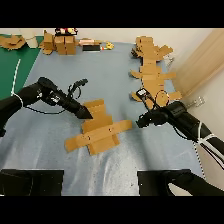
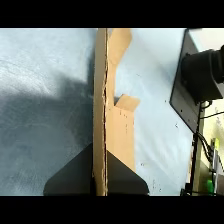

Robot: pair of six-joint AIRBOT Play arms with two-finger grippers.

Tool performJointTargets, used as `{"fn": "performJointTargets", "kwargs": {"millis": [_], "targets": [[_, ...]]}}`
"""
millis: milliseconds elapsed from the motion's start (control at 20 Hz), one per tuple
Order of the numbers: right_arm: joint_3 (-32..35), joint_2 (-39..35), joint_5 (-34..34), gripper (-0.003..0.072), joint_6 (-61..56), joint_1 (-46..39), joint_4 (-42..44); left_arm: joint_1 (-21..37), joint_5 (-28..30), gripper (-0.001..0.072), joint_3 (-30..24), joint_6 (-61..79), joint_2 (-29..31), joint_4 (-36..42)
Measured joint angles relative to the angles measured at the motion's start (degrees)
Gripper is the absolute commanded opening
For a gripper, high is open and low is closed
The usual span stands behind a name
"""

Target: Fold the box.

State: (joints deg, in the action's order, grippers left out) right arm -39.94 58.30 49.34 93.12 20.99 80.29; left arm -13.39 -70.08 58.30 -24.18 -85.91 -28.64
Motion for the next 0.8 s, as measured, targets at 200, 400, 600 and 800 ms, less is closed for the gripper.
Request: {"fn": "performJointTargets", "kwargs": {"millis": [200, 400, 600, 800], "targets": [[-0.5, -0.9, 0.3, 0.0003, -6.0, 0.0, -2.2, -0.7, 0.5, 0.0013, 1.5, 2.6, 1.6, -1.0], [-0.7, -1.1, -0.6, 0.0003, -12.8, 0.0, -3.1, -3.0, 3.2, 0.0014, 2.2, 7.0, 2.7, -1.2], [-0.8, -1.2, -2.0, 0.0003, -16.3, 0.0, -3.3, -6.6, 4.5, 0.0013, 2.4, 11.7, 3.0, -1.2], [-0.7, -1.2, -2.8, 0.0003, -18.0, 0.0, -3.2, -8.5, 5.1, 0.0014, 2.4, 14.5, 3.0, -1.9]]}}
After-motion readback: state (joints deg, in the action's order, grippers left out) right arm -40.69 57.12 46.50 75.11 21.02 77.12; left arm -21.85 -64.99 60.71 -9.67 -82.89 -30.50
